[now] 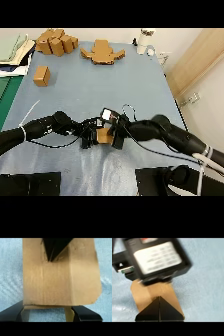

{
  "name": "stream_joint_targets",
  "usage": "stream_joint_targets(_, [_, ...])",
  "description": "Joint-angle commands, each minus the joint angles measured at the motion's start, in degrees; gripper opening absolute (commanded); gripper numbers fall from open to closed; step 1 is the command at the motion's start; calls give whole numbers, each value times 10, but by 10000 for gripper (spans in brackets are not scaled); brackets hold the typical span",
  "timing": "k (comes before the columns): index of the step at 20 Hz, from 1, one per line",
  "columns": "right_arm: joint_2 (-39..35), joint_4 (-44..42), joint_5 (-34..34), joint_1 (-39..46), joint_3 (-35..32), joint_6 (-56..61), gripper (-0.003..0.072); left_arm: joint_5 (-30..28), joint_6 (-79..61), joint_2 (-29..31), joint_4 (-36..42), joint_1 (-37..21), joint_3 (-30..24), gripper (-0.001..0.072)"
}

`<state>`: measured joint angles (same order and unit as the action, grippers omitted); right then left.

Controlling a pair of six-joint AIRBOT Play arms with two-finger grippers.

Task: Fold the box.

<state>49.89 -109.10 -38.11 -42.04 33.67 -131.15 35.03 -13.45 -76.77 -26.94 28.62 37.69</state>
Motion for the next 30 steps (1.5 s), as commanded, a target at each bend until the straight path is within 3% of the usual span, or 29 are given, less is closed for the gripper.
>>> stream_joint_targets(1, [-82,50,83,-31,-76,-24,22,0,0,0,0,0,0,468])
stream_joint_targets(3, [-95,62,71,-34,-88,-25,155,0,0,0,0,0,0,468])
stream_joint_targets(5, [-96,60,57,-35,-88,-26,177,0,0,0,0,0,0,468])
stream_joint_targets(7, [-96,57,55,-45,-88,-41,412,0,0,0,0,0,0,468])
stream_joint_targets(8, [-96,58,54,-54,-88,-50,462,0,0,0,0,0,0,468])
stream_joint_targets(19, [-61,107,74,-61,-85,-105,462,0,0,0,0,0,0,468])
stream_joint_targets(20, [-71,96,66,-63,-82,-105,463,0,0,0,0,0,0,468])
stream_joint_targets(22, [-103,56,47,-73,-77,-103,584,0,0,0,0,0,0,468])
stream_joint_targets(25, [-162,-26,48,-75,-77,-71,583,0,0,0,0,0,0,468])
stream_joint_targets(27, [-194,-42,62,-68,-77,-31,573,0,0,0,0,0,0,468])
stream_joint_targets(29, [-207,-25,89,-47,-77,25,404,0,0,0,0,0,0,468])
stream_joint_targets(30, [-204,-7,98,-30,-77,36,399,0,0,0,0,0,0,468])
